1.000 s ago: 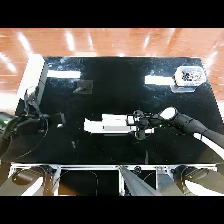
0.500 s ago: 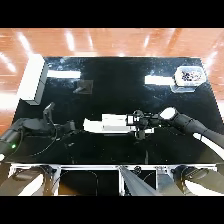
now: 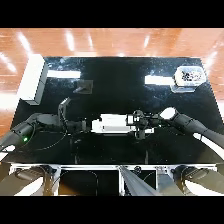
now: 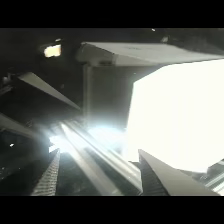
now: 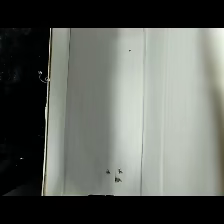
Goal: Fold the box and place the chain.
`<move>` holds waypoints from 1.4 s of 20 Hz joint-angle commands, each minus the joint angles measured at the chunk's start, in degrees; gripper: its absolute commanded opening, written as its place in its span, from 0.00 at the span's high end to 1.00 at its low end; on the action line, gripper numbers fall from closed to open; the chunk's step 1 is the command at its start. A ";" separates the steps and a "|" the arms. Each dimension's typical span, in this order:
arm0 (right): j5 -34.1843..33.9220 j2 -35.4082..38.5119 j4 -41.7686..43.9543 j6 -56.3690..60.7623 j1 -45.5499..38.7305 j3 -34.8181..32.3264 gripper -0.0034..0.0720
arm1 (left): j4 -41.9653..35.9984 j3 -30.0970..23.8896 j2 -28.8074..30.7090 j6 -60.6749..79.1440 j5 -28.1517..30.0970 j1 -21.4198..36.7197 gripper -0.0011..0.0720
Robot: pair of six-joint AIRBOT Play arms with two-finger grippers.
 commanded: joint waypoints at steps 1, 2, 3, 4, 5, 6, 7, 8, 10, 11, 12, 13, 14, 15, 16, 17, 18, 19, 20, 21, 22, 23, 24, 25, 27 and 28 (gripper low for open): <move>-0.13 -0.02 0.02 0.13 0.04 0.04 0.24 | -1.79 2.05 -0.24 4.00 1.31 -0.83 0.13; -0.13 -0.02 0.02 0.13 0.04 0.04 0.24 | -2.12 2.54 -0.24 4.70 1.22 -0.83 0.14; -0.15 -0.02 0.02 0.15 0.04 0.04 0.24 | -2.12 2.91 -0.24 4.72 1.18 -0.81 0.14; -0.17 -0.02 0.02 0.17 0.04 0.04 0.24 | -2.16 3.19 -0.24 4.76 1.18 -0.81 0.14; -0.20 -0.02 0.02 0.20 0.04 0.04 0.24 | -1.95 3.43 -0.24 4.76 1.18 -0.81 0.14; -0.20 -0.02 0.02 0.22 0.04 0.04 0.24 | -1.03 3.69 -0.24 4.72 1.75 -0.50 0.14; -0.22 -0.04 0.02 0.22 0.04 0.04 0.24 | 0.50 4.04 -0.24 4.70 2.99 0.26 0.14; -0.22 -0.04 0.02 0.22 0.04 0.04 0.24 | 2.29 4.46 -0.24 4.42 4.50 1.68 0.14; -0.22 -0.04 0.02 0.22 0.04 0.04 0.24 | 4.59 5.01 -0.24 3.13 7.06 5.64 0.14; -0.22 -0.02 0.02 0.22 0.04 0.04 0.24 | 5.44 4.98 -0.26 2.51 7.82 8.13 0.14; -0.22 -0.04 0.02 0.22 0.04 0.04 0.24 | 6.40 4.98 -0.35 1.79 9.11 10.45 0.14; -0.22 -0.04 0.02 0.22 0.04 0.04 0.24 | 7.28 4.98 -0.37 1.49 10.23 12.63 0.15; -0.22 -0.04 0.02 0.22 0.04 0.04 0.24 | 8.04 4.98 -0.37 1.53 11.32 14.38 0.32; -0.24 -0.04 0.02 0.22 0.04 0.04 0.24 | 8.28 4.96 -0.42 1.60 11.61 15.21 0.56; -0.24 -0.04 0.02 0.22 0.04 0.04 0.24 | 8.15 4.98 -0.55 1.95 11.47 15.30 0.71; -0.24 -0.04 0.02 0.22 0.04 0.04 0.24 | 8.15 4.98 -0.85 1.97 11.26 14.95 0.83; -0.24 -0.04 0.02 0.22 0.04 0.04 0.24 | 8.13 4.94 -1.49 2.03 10.99 14.69 0.96; -0.26 -0.04 0.02 0.24 0.04 0.04 0.24 | 7.74 4.94 -2.67 2.10 10.78 14.36 0.96; -0.26 -0.04 0.02 0.24 0.04 0.04 0.24 | 6.49 4.92 -4.24 2.82 10.82 14.14 0.96; -0.26 -0.04 0.02 0.22 0.04 0.04 0.24 | 3.61 4.79 -6.25 5.03 10.88 13.99 0.96; -0.26 -0.04 0.02 0.24 0.04 0.04 0.24 | 0.92 4.76 -8.22 6.95 10.82 13.86 0.96; -0.26 -0.04 0.02 0.24 0.04 0.04 0.24 | -1.90 4.76 -10.08 9.44 10.73 13.53 0.96; -0.26 -0.04 0.02 0.24 0.04 0.04 0.24 | -4.11 4.76 -11.30 11.65 10.40 13.05 0.96; -0.26 -0.04 0.02 0.24 0.04 0.04 0.24 | -5.49 4.76 -12.20 13.03 9.94 12.41 0.96; -0.26 -0.04 0.02 0.24 0.04 0.04 0.24 | -5.51 4.81 -13.57 13.53 9.22 10.62 0.96; -0.26 -0.04 0.02 0.24 0.04 0.04 0.24 | -5.53 4.81 -14.19 13.53 8.72 9.70 0.96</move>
